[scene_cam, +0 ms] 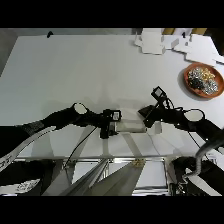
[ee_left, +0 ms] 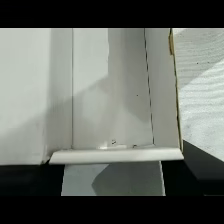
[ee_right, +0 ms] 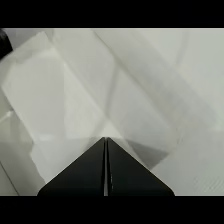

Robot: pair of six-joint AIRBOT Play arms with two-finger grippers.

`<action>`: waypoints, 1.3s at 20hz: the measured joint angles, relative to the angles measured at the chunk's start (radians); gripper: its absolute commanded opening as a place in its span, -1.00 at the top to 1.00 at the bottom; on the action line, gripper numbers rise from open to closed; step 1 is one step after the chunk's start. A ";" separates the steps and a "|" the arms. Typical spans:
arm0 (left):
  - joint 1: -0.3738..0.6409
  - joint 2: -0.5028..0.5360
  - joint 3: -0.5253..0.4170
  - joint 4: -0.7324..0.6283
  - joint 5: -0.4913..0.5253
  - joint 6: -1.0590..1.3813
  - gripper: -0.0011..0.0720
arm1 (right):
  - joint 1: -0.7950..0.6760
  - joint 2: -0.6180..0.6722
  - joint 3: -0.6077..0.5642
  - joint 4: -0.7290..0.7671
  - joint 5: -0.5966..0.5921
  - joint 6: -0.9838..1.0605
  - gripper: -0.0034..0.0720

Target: Fold the box and place the chain.

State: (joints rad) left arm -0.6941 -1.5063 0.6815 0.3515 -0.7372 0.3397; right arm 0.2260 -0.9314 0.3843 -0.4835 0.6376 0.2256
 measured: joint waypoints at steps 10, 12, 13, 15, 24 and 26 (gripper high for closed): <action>0.000 0.000 0.000 0.000 0.000 0.000 0.22 | -0.005 0.197 0.097 -0.581 0.381 0.012 0.86; 0.000 0.000 0.000 0.000 0.000 0.000 0.22 | -0.014 0.203 0.073 -0.609 0.423 -0.070 0.85; 0.000 0.000 0.000 0.000 0.000 0.000 0.22 | -0.017 0.205 0.055 -0.613 0.427 -0.118 0.74; 0.000 0.000 0.000 0.000 0.000 0.000 0.22 | -0.021 0.207 0.019 -0.606 0.416 -0.221 0.74; 0.000 0.000 0.000 0.000 0.000 0.000 0.22 | -0.025 0.156 -0.080 -0.394 0.257 -0.471 0.69; 0.000 0.000 0.000 0.000 0.000 -0.001 0.22 | -0.025 0.138 -0.085 -0.372 0.241 -0.483 0.47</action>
